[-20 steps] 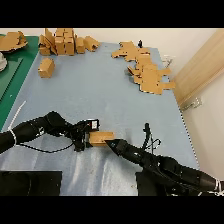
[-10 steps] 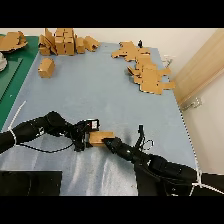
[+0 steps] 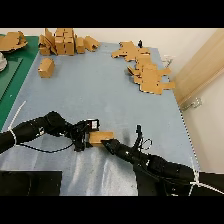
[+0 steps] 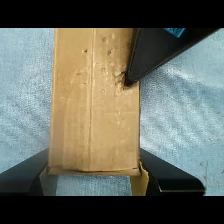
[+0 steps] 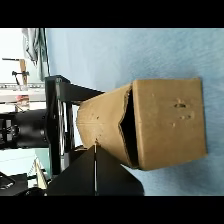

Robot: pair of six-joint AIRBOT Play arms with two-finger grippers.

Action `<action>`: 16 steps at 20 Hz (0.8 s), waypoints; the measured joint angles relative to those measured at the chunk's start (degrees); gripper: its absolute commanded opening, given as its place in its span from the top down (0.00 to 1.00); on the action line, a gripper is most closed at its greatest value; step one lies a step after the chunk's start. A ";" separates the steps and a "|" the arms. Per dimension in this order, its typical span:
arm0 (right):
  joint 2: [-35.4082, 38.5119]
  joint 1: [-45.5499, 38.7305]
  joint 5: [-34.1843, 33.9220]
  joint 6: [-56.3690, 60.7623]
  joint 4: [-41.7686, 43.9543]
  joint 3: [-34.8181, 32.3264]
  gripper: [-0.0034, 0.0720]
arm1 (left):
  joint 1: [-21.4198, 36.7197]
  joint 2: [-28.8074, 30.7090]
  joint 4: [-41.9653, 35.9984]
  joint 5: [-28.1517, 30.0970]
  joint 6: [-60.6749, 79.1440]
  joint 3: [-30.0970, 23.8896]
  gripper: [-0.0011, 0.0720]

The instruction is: Fold the box.

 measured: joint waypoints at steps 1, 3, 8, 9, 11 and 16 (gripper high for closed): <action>0.00 0.00 -0.26 -0.11 0.00 -0.04 0.95 | 0.00 0.00 0.00 0.00 0.00 0.00 0.26; -0.02 0.00 -1.31 -0.28 0.00 -0.17 0.95 | 0.00 0.00 0.02 0.00 0.02 0.00 0.26; -0.02 0.00 -2.67 -0.46 0.02 -0.24 0.95 | 0.00 0.00 0.02 0.00 0.02 0.00 0.26; -0.02 0.00 -2.82 -0.46 0.04 -0.24 0.95 | 0.00 0.00 0.02 0.00 0.02 0.00 0.26; 0.37 0.00 -3.21 -0.46 0.09 -0.26 0.95 | 0.00 0.00 0.02 0.00 0.02 0.00 0.26; 7.30 -0.02 -3.17 -0.57 0.66 -0.31 0.95 | 0.00 0.00 0.00 -0.02 -0.02 0.00 0.26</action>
